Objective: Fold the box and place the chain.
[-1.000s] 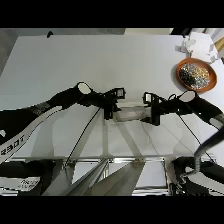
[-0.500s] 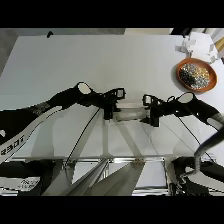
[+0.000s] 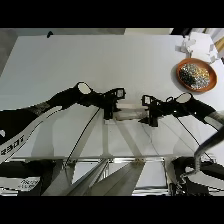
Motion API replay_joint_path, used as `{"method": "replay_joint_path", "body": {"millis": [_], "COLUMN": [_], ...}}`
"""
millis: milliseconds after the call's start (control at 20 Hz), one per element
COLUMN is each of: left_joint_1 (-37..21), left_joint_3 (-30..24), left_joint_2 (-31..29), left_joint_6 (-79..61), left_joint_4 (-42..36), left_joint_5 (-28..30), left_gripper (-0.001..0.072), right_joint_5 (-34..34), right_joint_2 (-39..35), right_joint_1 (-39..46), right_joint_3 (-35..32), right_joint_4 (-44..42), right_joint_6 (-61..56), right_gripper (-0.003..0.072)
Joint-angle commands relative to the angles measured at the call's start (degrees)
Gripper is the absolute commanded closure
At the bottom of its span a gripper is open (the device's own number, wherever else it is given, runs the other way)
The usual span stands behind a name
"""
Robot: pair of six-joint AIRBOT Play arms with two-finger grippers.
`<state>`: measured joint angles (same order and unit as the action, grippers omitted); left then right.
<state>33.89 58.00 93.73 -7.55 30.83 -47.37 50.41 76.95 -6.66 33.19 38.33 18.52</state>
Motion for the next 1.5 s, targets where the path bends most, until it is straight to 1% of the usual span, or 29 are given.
{"method": "replay_joint_path", "body": {"millis": [0, 1250, 1400, 1450], "left_joint_1": [0.0, 0.0, 0.0, -0.1], "left_joint_3": [0.0, 0.0, 0.0, 0.0], "left_joint_2": [0.0, 0.0, 0.0, -0.1], "left_joint_6": [0.0, 0.1, 0.1, 0.1], "left_joint_4": [0.0, 0.0, -0.1, -0.2], "left_joint_5": [0.0, 0.0, -1.0, -1.0], "left_gripper": [0.0699, 0.0699, 0.0698, 0.0673], "right_joint_5": [-0.5, 0.1, 0.1, 0.1], "right_joint_2": [0.2, 0.2, 0.2, 0.2], "right_joint_1": [0.0, 0.0, 0.0, 0.0], "right_joint_3": [0.0, 0.0, 0.0, 0.0], "right_joint_4": [0.3, 0.7, 0.7, 0.7], "right_joint_6": [-0.1, -0.7, -0.7, -0.7], "right_gripper": [0.0288, 0.0287, 0.0287, 0.0287]}}
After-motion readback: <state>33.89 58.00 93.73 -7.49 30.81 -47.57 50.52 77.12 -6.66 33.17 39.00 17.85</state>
